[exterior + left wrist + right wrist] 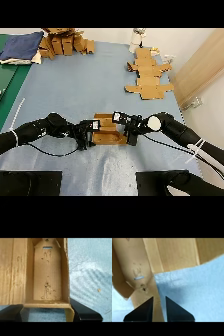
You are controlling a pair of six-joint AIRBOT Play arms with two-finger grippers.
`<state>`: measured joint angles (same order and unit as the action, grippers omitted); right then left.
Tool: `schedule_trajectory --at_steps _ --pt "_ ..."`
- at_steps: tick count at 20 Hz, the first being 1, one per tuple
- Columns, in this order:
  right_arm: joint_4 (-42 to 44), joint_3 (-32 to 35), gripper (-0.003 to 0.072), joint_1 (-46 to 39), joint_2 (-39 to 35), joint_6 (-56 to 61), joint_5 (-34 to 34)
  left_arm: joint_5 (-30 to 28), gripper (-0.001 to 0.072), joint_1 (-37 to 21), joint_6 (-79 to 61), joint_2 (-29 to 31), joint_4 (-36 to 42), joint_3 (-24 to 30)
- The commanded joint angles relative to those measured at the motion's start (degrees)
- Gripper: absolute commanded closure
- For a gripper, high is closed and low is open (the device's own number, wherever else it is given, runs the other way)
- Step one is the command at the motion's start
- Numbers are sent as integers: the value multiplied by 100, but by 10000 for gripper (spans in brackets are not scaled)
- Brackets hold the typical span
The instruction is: Fold the box.
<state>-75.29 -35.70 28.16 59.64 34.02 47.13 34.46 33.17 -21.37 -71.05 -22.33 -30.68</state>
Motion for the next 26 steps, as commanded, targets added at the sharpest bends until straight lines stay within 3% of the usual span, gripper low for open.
schedule_trajectory --at_steps 1,2,3,4,6,12,13,14,16,19,22,26 --pt "-361 -52 439 7 -20 -118 39 -2 295 4 0 4 0 2" --pt "-111 -52 439 7 -20 -407 164 0 295 4 -2 4 0 2" --pt "234 -52 376 7 -17 -671 326 -2 295 4 0 4 -2 2" --pt "584 -52 181 7 -17 -837 507 -2 295 4 -2 4 0 2" --pt "946 -52 177 7 -20 -1016 782 -2 295 4 0 4 0 2" --pt "1429 -52 179 7 24 -1287 529 -2 295 4 0 4 0 2" --pt "1631 -52 216 7 35 -1451 529 -2 295 4 -2 4 0 2" --pt "1768 -52 337 7 42 -1578 514 -2 295 4 -2 4 0 2" --pt "1834 -52 474 7 103 -1604 361 -2 295 4 -2 4 -2 2" --pt "1888 -52 575 9 223 -1609 284 -2 295 4 -2 4 0 2" --pt "2249 -52 593 9 310 -1779 238 -2 295 4 0 4 -2 2" --pt "2520 -48 546 7 400 -1906 201 -2 295 4 0 4 0 2"
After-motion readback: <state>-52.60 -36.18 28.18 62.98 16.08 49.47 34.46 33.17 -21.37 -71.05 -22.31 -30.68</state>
